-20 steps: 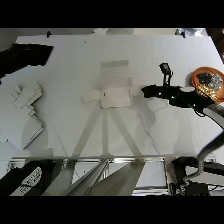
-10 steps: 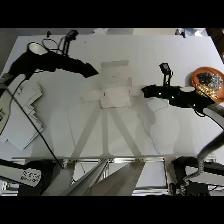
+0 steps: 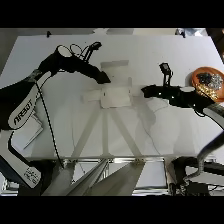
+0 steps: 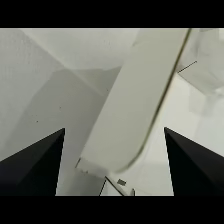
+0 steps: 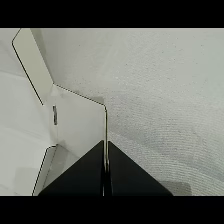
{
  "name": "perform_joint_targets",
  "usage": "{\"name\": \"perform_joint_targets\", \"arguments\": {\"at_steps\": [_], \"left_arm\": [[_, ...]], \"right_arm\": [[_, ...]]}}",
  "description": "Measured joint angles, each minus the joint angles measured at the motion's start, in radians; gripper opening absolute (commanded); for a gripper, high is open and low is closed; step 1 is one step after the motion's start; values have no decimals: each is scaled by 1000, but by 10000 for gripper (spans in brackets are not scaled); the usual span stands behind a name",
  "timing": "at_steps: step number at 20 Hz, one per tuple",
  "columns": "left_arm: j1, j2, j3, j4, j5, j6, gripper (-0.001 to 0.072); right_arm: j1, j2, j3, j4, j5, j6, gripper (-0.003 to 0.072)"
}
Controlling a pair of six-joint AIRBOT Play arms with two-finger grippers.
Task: Fold the box and place the chain.
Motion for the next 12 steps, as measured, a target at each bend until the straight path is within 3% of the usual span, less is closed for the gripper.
{"name": "perform_joint_targets", "arguments": {"at_steps": [3, 9, 10, 11, 12], "left_arm": [[-18, -6, 6, 20, 7, 15, 692], [-41, -9, 8, 59, -1, 100, 464], [-44, -10, 8, 62, -11, 114, 380], [-46, -11, 8, 67, -18, 126, 243], [-48, -13, 8, 69, -18, 137, 172]], "right_arm": [[0, 0, 0, 0, 0, 0, 11], [0, 0, 0, 0, 0, 0, 11], [0, 0, 0, 0, 0, 0, 11], [0, 0, 0, 0, 0, 0, 11], [0, 0, 0, 0, 0, 0, 11]]}}
